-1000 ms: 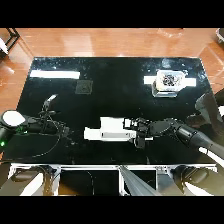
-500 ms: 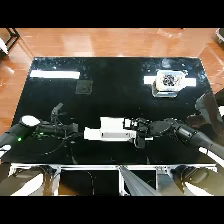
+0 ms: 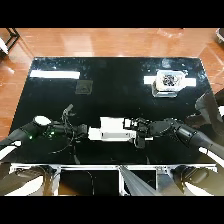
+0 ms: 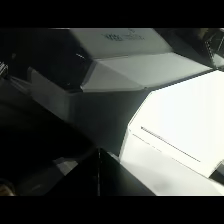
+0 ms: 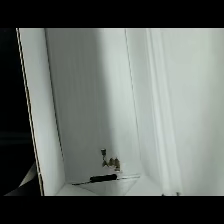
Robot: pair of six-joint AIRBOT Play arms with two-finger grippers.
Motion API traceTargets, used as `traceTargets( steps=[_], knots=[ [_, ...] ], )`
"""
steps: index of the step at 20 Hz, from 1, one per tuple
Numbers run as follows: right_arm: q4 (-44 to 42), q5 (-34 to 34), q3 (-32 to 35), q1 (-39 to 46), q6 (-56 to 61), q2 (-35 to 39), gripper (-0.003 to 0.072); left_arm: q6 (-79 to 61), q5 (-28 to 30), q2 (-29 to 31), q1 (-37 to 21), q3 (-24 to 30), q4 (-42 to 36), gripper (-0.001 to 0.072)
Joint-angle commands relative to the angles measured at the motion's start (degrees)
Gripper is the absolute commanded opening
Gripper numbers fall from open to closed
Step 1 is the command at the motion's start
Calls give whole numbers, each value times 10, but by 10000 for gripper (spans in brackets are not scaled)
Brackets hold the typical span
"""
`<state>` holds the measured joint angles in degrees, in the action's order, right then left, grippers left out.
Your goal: Fold the box and place the chain.
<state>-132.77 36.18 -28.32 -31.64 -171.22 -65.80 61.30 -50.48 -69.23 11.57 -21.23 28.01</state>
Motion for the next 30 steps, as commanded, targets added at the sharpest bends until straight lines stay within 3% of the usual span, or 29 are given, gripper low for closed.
traceTargets(
  steps=[1, 2, 4, 5, 7, 8, 16, 20, 22, 30],
  knots=[
    [0, 0, 0, 0, 0, 0, 188, -15, -39, 1, 4, -14, -5, 182],
    [0, 0, 0, 0, 0, 0, 188, -15, -55, 1, 4, -21, -1, 313],
    [0, 0, 0, 0, 0, 0, 188, -30, -85, 1, 4, -42, 14, 318],
    [0, 0, 0, 0, 0, 0, 188, -38, -95, 1, 4, -55, 26, 353],
    [0, 0, 0, 0, 0, 0, 188, -41, -113, 1, 4, -79, 47, 568],
    [1, 0, 0, 0, 0, 0, 188, -41, -124, 1, 4, -89, 53, 587],
    [4, 0, 0, 0, 0, 0, 188, -39, -147, 1, 5, -104, 43, 583],
    [4, 0, 0, 0, 0, 0, 188, -9, -151, 1, 34, -104, 43, 586],
    [4, 0, 0, 0, 0, 0, 188, 1, -148, 1, 58, -104, 43, 645],
    [4, 0, 0, 0, 0, 0, 187, 109, -12, 40, 133, -104, 48, 644]
  ],
)
